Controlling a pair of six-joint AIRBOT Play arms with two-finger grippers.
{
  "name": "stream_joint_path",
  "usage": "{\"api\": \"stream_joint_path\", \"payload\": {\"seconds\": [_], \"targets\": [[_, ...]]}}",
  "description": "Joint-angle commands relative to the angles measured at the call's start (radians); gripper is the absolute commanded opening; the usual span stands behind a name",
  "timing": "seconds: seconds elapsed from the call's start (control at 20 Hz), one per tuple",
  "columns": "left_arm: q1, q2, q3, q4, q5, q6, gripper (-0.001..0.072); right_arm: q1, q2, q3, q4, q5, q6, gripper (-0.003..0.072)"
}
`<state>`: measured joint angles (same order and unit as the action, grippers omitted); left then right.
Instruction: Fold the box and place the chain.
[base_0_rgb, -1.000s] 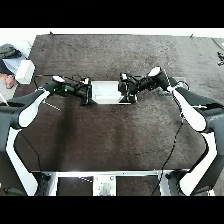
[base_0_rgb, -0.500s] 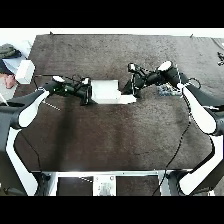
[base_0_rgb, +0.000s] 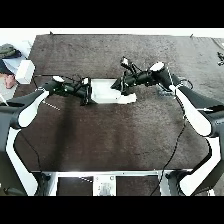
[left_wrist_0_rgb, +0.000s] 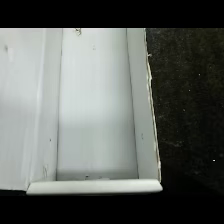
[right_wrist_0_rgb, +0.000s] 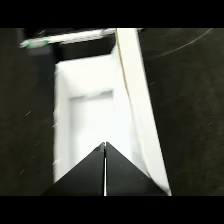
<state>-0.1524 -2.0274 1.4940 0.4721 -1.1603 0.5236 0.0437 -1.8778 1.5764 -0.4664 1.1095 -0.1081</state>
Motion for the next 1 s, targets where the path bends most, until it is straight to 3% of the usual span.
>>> {"api": "stream_joint_path", "payload": {"seconds": [0.0,0.35,0.95], "targets": [[0.000,0.000,0.001,0.000,0.000,0.000,0.0204,0.008,-0.010,-0.001,0.046,-0.102,0.019,0.0031],[0.000,0.000,0.001,0.000,-0.001,0.000,0.0204,-0.004,-0.053,-0.001,0.045,-0.229,0.027,0.0031],[0.000,0.000,0.001,-0.001,-0.002,0.000,0.0204,-0.001,-0.100,0.000,0.045,-0.227,0.027,0.0032]]}}
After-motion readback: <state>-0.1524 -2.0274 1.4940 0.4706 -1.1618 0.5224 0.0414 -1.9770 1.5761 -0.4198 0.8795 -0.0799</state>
